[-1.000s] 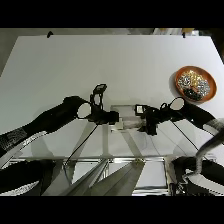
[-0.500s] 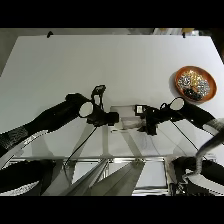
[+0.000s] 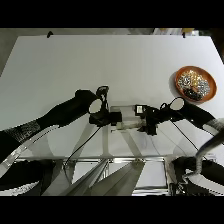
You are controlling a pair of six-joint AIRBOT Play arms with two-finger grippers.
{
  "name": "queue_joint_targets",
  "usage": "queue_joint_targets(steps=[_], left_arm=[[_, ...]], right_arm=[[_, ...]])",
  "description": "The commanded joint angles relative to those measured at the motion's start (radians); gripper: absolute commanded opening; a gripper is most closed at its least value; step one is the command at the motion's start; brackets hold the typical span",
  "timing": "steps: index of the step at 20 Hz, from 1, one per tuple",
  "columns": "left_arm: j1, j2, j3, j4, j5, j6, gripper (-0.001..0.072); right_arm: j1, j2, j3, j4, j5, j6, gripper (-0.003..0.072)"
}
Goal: Fold the box and place the chain.
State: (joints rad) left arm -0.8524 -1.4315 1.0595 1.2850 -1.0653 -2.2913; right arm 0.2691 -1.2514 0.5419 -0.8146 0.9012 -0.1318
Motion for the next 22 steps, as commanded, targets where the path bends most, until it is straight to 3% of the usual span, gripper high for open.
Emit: queue_joint_targets(steps=[1,7,10,16,21,22], left_arm=[[-0.009,-0.012,0.037,0.034,-0.040,-0.050,0.0342],[-0.016,-0.113,0.153,0.104,-0.222,-0.074,0.0342],[-0.021,-0.161,0.167,0.105,-0.209,-0.119,0.0342],[-0.034,-0.178,0.167,0.111,-0.080,-0.171,0.0309],[-0.042,-0.216,0.167,0.102,-0.098,-0.155,0.0304],[-0.043,-0.217,0.167,0.092,-0.098,-0.154,0.0249]], right_arm=[[0.000,0.000,0.000,0.000,0.000,0.000,0.0318],[0.000,0.000,0.000,0.000,0.000,0.000,0.0318],[0.000,0.000,0.000,0.000,0.001,0.000,0.0318],[0.000,0.000,0.000,0.000,0.000,0.000,0.0318],[0.000,0.000,0.000,0.000,0.001,0.000,0.0318],[0.000,0.000,0.000,0.000,0.000,0.000,0.0318]])
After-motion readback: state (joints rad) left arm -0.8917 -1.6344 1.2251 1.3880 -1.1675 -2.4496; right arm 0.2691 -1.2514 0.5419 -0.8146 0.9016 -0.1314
